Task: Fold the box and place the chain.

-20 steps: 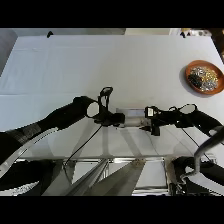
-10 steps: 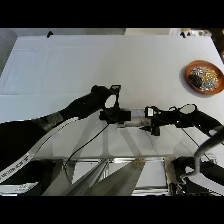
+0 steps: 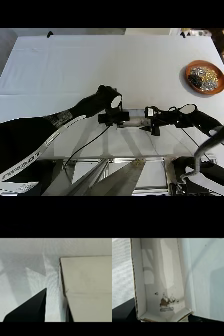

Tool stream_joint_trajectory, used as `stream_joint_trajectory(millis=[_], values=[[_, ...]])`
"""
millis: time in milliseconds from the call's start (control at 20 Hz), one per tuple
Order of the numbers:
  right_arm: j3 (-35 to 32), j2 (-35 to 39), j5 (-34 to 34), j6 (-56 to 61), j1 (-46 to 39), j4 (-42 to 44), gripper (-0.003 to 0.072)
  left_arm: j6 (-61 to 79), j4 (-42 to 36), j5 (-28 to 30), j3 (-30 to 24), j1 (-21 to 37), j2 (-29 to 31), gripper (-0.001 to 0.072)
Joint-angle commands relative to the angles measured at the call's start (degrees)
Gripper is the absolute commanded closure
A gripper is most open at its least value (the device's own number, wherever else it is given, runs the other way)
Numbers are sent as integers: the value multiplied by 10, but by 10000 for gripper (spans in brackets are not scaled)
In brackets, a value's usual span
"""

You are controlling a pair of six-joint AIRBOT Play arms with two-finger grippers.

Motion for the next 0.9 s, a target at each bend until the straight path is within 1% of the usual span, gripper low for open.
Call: stream_joint_trajectory(millis=[0, 100, 150, 200, 250, 400, 450, 500, 650, 700, 750, 800, 850], values=[[0, 0, 0, 0, 0, 0, 387, -12, 5, -5, 18, -5, -21, 441], [0, 0, 0, 0, 0, 0, 387, -13, 4, -6, 24, -5, -29, 442], [0, 0, 0, 0, 0, 0, 387, -17, 5, -6, 24, -5, -30, 463], [0, 0, 0, 0, 0, 0, 387, -22, 6, -6, 24, -5, -31, 519], [0, 0, 0, 0, 0, 0, 387, -23, 6, -6, 24, -5, -32, 521], [0, 0, 0, 0, 0, 0, 387, -23, 7, -6, 24, -6, -34, 580], [0, 0, 0, 0, 0, 0, 387, -23, 9, -7, 24, -8, -35, 678], [0, 0, 0, 0, 0, 0, 387, -23, 11, -8, 24, -9, -37, 708], [0, 0, 0, 0, 0, 0, 387, -23, 17, -8, 24, -13, -38, 707], [0, 0, 0, 0, 0, 0, 387, -23, 22, -8, 24, -16, -38, 657], [0, 0, 0, 0, 0, 0, 387, -23, 29, -8, 24, -19, -38, 534], [0, 0, 0, 0, 0, 0, 387, -23, 36, -8, 24, -21, -38, 490], [0, 0, 0, 0, 0, 0, 387, -23, 41, -8, 24, -24, -38, 495]])
